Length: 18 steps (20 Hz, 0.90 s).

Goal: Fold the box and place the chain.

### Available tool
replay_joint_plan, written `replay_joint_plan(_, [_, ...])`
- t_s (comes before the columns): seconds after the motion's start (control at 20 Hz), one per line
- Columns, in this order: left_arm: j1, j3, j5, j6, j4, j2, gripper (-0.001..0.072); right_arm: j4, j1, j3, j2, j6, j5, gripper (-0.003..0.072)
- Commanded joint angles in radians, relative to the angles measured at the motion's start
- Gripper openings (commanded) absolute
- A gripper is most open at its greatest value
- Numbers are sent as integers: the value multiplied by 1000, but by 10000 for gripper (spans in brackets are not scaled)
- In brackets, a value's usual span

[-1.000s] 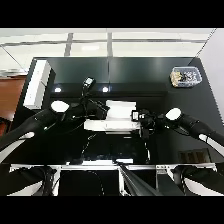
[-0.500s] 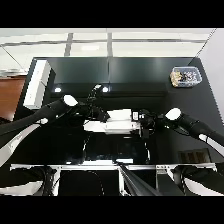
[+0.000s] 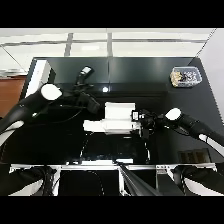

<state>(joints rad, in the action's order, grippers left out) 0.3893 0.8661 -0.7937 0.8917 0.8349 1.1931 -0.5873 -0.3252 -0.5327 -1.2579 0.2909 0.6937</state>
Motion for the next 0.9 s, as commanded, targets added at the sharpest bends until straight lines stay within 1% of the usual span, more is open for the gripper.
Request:
replay_joint_plan(0.0, [-69, -153, 29, 47, 73, -186, 26, 0, -1, -1, 0, 0, 0, 421])
replay_joint_plan(0.1, [-83, -284, 107, 4, 73, -279, 27, 0, -1, -1, 0, 0, 0, 421])
replay_joint_plan(0.15, [-80, -325, 114, -63, 67, -301, 30, 0, -1, -1, 0, 0, 0, 421])
replay_joint_plan(0.25, [-52, -360, 71, -244, 64, -303, 32, 0, -1, -1, 0, 0, 0, 421])
replay_joint_plan(0.3, [-27, -361, 63, -346, 67, -294, 106, -1, -1, -1, 0, 0, 0, 422])
replay_joint_plan(0.35, [-1, -361, 77, -457, 66, -283, 337, 0, -1, -1, 0, 0, 0, 421])
replay_joint_plan(0.4, [29, -361, 111, -583, 70, -267, 594, 0, -1, -1, 0, 0, 0, 421])
replay_joint_plan(0.45, [55, -359, 143, -650, 74, -248, 717, -1, -1, -1, 0, 0, 0, 422])
replay_joint_plan(0.6, [127, -358, 248, -684, 141, -176, 702, -1, -1, -1, 0, 0, 0, 422])
replay_joint_plan(0.7, [167, -348, 284, -684, 145, -130, 693, -1, -1, -1, 0, 0, 0, 421])
replay_joint_plan(0.75, [185, -338, 291, -682, 139, -111, 693, 0, -1, -1, 0, 0, 0, 422])
replay_joint_plan(0.85, [208, -317, 292, -678, 63, -75, 692, -1, -1, -1, 0, 0, 0, 421])
